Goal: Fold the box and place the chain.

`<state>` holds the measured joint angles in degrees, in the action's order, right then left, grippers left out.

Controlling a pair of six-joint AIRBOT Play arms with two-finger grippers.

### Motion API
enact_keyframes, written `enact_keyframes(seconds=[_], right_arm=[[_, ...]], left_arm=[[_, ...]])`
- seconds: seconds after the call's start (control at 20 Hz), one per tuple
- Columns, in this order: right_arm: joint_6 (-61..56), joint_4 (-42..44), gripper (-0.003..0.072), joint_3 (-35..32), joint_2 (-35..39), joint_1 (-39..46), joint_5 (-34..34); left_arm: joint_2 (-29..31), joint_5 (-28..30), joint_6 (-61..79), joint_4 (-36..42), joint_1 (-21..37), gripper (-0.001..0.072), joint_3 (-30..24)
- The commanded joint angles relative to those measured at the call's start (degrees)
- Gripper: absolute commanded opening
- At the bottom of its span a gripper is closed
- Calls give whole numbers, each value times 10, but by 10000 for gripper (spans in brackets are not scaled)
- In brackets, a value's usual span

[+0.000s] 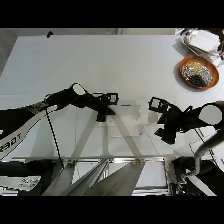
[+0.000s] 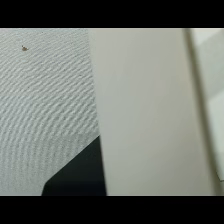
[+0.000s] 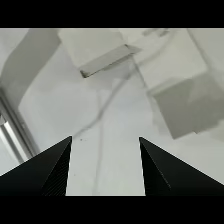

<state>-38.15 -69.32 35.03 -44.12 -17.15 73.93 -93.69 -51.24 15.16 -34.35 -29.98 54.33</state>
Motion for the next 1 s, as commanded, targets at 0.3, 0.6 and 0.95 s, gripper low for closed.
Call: enact_keyframes(seconds=[0.3, 0.6, 0.95], right_arm=[[195, 31, 608, -145, 50, -71, -183], [237, 32, 705, -238, 98, -129, -386], [234, 49, 700, -257, 98, -164, -391]], left_arm=[[0, 0, 0, 0, 0, 10, 0], [0, 0, 0, 0, 0, 10, 0], [0, 0, 0, 0, -1, 10, 0]])
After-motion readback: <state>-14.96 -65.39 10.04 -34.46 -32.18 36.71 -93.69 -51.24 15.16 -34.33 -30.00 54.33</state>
